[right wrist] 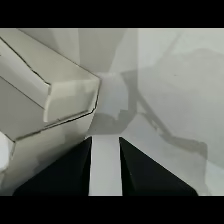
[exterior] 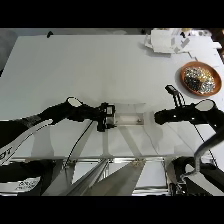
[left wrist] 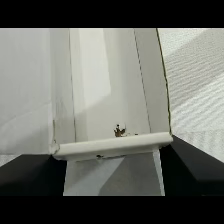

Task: Fold the box and place the chain.

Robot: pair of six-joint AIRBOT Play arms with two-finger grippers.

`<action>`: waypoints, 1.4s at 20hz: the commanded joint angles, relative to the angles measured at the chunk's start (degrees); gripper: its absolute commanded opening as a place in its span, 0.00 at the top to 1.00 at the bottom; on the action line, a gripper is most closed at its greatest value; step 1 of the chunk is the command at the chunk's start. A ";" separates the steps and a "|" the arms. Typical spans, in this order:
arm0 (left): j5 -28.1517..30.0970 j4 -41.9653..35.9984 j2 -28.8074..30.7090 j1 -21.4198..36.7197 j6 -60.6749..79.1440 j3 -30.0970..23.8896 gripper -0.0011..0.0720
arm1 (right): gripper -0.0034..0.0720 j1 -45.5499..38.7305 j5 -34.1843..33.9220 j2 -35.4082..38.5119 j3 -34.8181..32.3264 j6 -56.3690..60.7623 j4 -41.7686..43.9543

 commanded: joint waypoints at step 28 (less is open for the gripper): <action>0.02 0.02 0.04 0.00 0.02 0.02 0.84 | 0.33 29.46 -5.81 -5.35 12.15 62.29 -30.71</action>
